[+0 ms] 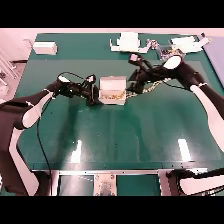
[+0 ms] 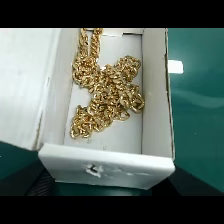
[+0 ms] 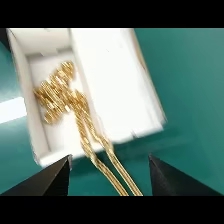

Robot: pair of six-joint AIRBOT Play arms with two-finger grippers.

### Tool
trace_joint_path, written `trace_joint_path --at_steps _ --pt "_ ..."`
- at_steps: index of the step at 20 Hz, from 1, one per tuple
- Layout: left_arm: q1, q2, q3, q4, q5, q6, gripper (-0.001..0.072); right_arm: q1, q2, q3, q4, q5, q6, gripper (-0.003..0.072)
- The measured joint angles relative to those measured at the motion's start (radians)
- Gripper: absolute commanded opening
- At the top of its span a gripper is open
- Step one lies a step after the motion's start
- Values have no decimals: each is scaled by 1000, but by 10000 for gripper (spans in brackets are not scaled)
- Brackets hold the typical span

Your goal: Fold the box and place the chain.

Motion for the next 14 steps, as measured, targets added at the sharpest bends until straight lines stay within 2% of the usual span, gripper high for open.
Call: trace_joint_path --at_steps 6,14 --pt "0 0 0 0 0 0 338 -94 -105 -15 84 43 -219 566" --pt "0 0 0 0 0 0 338 -90 -217 -16 207 54 -424 566"
